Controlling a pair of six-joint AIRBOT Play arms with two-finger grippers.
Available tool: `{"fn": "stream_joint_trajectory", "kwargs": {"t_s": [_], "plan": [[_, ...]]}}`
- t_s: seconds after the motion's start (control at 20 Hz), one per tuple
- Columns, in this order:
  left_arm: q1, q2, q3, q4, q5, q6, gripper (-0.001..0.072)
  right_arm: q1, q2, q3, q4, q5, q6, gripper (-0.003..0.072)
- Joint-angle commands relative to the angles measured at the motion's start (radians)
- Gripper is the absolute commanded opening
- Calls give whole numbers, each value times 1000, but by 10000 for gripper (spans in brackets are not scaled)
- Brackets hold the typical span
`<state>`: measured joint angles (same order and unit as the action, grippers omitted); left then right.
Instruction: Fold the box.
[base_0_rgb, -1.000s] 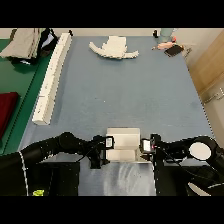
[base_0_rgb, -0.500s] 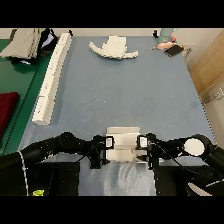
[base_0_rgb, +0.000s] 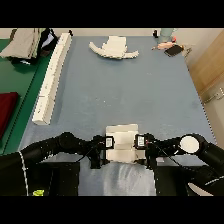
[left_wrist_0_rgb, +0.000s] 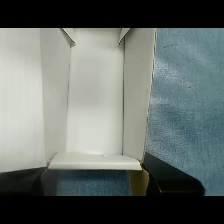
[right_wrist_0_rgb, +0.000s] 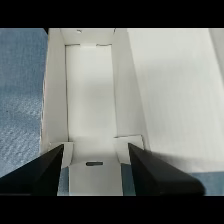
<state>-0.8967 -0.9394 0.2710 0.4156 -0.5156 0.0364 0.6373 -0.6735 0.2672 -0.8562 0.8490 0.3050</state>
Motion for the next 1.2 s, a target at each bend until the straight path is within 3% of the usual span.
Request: {"fn": "stream_joint_trajectory", "kwargs": {"t_s": [0.0, 0.1, 0.15, 0.2, 0.25, 0.4, 0.5, 0.6, 0.7, 0.75, 0.85, 1.0, 1.15], "plan": [[0, 0, 0, 0, 0, 0, 407, 0, -4, 0, 0, 10, 0, 654], [0, 0, 0, 0, 0, 0, 407, 0, -4, 7, -20, 18, 35, 645], [0, 0, 0, 0, 0, 0, 407, 0, 0, 13, -44, 26, 93, 565], [0, 0, 0, 0, 0, 0, 407, 0, 3, 21, -75, 31, 169, 437], [0, 0, 0, 0, 0, 0, 407, 0, 8, 31, -117, 34, 252, 394], [0, 0, 0, 0, 0, 0, 407, 0, 35, 61, -218, 62, 419, 114], [1, 0, 0, 0, 0, 0, 407, 0, 65, 76, -288, 79, 572, 6], [0, 0, 0, 0, 0, 0, 407, -3, 92, 94, -414, 86, 857, 6], [0, 0, 0, 0, 0, 0, 407, -3, 113, 128, -617, 135, 1302, 6], [0, 0, 0, 0, 0, 0, 407, -3, 114, 150, -727, 210, 1556, 6], [0, 0, 0, 0, 0, 0, 406, -3, 114, 166, -877, 375, 1853, 6], [0, 0, 0, 0, 0, 0, 407, -3, 101, 159, -897, 502, 1918, 6], [0, 0, 0, 0, 0, 0, 407, -3, 54, 122, -857, 479, 1949, 6]]}}
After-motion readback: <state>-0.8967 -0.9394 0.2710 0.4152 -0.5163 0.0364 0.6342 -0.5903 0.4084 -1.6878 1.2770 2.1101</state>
